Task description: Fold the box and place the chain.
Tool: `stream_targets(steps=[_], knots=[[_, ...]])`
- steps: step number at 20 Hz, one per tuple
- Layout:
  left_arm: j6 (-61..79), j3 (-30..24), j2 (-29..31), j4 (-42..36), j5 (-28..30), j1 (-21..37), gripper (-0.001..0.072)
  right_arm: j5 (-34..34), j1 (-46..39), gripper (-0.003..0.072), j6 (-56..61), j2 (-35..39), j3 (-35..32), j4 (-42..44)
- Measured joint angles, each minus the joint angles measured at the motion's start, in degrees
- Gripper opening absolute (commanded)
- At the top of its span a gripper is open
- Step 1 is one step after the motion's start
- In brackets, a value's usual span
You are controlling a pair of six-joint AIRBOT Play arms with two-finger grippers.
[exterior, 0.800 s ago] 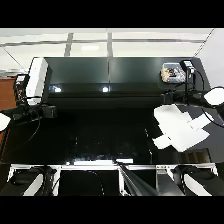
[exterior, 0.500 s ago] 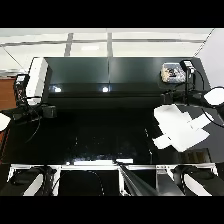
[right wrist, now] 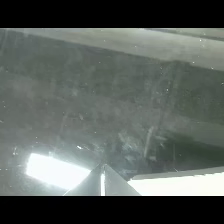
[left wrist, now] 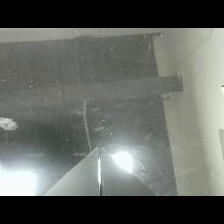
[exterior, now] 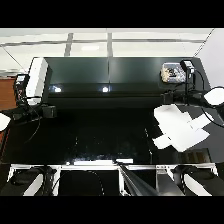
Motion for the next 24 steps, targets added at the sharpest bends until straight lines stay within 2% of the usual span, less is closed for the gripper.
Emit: stream_targets(steps=[3,4,5,6,7,8,9,12,16,20,22,24], knots=[[0.02,0.00,0.00,0.02,2.01,0.00,0.0025,-1.22,0.00,0.0020,0.00,0.00,-0.02,2.67],[0.02,0.00,0.00,0.00,2.89,0.00,0.0025,-2.29,0.00,0.0277,0.02,-0.02,-0.02,3.93],[0.02,0.00,0.00,0.00,3.37,0.00,0.0025,-3.87,0.00,0.0720,0.07,0.00,-0.02,4.96],[0.02,0.00,0.00,-0.02,4.22,0.00,0.0026,-5.70,-0.02,0.0713,0.35,0.00,-0.02,5.68],[0.02,0.00,-0.04,0.00,4.79,0.00,0.0076,-7.50,-0.04,0.0712,0.52,-0.02,-0.02,6.05],[0.02,0.00,-0.15,-0.02,5.75,0.00,0.0366,-9.18,-0.35,0.0711,0.96,-0.02,0.04,6.08],[0.02,0.00,-0.31,-0.02,6.29,0.00,0.0706,-10.36,-1.14,0.0710,2.21,-0.09,0.24,5.55],[-0.15,0.00,-1.07,-0.04,7.45,0.00,0.0703,-10.43,-8.79,0.0710,10.51,-1.84,3.28,-1.97],[-0.15,0.00,-1.88,0.00,8.09,0.00,0.0702,-0.44,-27.30,0.0709,14.27,-9.70,14.19,-11.17],[-0.17,0.00,-2.21,0.00,8.46,0.00,0.0702,14.34,-42.58,0.0709,3.78,-21.79,25.90,-10.19],[-0.17,0.00,-2.27,0.00,8.48,0.00,0.0702,21.94,-46.21,0.0709,-2.86,-27.85,29.57,-9.79],[-0.17,0.00,-2.29,-0.04,8.52,0.00,0.0702,26.49,-47.67,0.0708,-8.17,-32.85,31.58,-10.05]])
